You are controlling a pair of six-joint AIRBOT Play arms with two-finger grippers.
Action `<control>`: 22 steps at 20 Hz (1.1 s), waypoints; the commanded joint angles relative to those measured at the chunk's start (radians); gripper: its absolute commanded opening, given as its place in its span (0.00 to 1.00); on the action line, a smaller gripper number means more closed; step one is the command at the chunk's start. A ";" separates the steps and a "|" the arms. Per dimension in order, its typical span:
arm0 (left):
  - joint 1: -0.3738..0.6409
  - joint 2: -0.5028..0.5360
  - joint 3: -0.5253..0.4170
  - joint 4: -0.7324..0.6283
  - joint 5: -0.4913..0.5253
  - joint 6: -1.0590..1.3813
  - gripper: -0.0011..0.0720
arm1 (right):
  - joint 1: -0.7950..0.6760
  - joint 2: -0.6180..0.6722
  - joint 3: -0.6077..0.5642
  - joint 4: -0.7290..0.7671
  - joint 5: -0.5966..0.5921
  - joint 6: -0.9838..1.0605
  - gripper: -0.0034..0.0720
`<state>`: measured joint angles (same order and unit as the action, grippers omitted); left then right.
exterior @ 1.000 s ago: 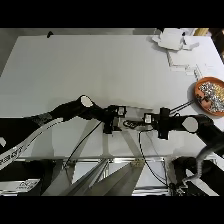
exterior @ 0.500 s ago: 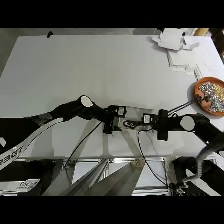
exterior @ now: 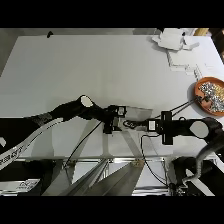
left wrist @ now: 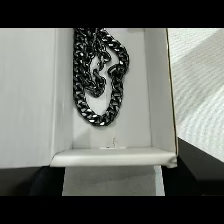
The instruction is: Fold the box and place the chain.
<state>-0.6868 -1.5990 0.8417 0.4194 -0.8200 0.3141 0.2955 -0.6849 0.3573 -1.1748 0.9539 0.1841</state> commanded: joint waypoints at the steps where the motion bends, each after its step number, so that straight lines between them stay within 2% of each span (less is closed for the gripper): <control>1: 0.001 0.000 0.001 0.000 0.000 0.000 0.30 | 0.000 0.097 0.000 0.252 0.074 -0.011 0.07; 4: 0.001 0.000 0.001 0.000 0.000 0.000 0.30 | 0.007 0.094 0.000 0.573 -0.066 -0.010 0.07; 6: 0.001 0.000 0.001 0.000 0.000 0.000 0.30 | 0.047 0.076 0.000 0.672 -0.161 -0.010 0.07; 11: 0.001 0.000 0.001 0.000 0.000 0.000 0.30 | 0.197 -0.039 0.000 0.675 -0.320 -0.006 0.07; 14: 0.001 0.000 0.001 0.000 0.000 0.000 0.30 | 0.236 -0.115 0.000 0.675 -0.388 -0.002 0.09; 16: 0.001 0.000 0.001 0.000 0.000 0.000 0.30 | 0.237 -0.133 0.000 0.674 -0.395 -0.002 0.33; 17: 0.001 0.000 0.001 0.000 0.001 0.000 0.30 | 0.237 -0.132 0.006 0.666 -0.394 -0.002 0.36; 22: 0.001 0.000 0.001 0.000 0.000 0.000 0.30 | 0.209 -0.070 0.106 0.322 -0.247 0.058 0.36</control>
<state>-0.6868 -1.5990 0.8417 0.4194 -0.8196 0.3138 0.5194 -0.7834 0.4194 -0.6662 0.6334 0.1978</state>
